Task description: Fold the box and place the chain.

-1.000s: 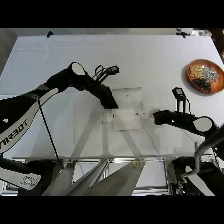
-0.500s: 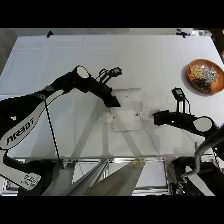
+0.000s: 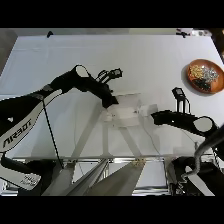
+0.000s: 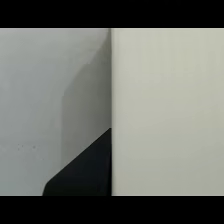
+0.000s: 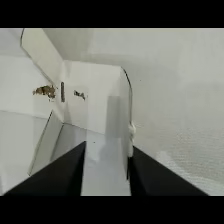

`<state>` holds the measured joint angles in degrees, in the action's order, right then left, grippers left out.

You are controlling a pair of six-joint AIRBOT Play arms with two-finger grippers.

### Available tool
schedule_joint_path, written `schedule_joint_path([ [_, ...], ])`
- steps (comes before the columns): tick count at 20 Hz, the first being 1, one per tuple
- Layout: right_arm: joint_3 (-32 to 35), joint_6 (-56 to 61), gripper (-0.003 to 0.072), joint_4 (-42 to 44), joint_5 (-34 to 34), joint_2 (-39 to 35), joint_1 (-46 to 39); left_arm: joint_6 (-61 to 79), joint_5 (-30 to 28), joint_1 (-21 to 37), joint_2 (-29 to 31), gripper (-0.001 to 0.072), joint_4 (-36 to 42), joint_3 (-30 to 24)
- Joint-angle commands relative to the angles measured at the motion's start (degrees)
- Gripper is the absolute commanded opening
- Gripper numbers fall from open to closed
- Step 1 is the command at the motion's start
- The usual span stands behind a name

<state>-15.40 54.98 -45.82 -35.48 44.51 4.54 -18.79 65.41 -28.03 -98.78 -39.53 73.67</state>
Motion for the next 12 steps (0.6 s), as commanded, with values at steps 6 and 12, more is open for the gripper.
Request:
schedule_joint_path([
  [6,-3.15,4.85,0.0343,-1.2,-8.0,-13.2,0.02,0.79,4.87,0.09,11.8,0.0001,-8.57,-0.11],
  [12,-5.51,22.38,0.0342,-17.59,-15.52,-34.29,0.02,0.61,5.62,0.15,24.83,-0.0001,-7.67,-7.98],
])
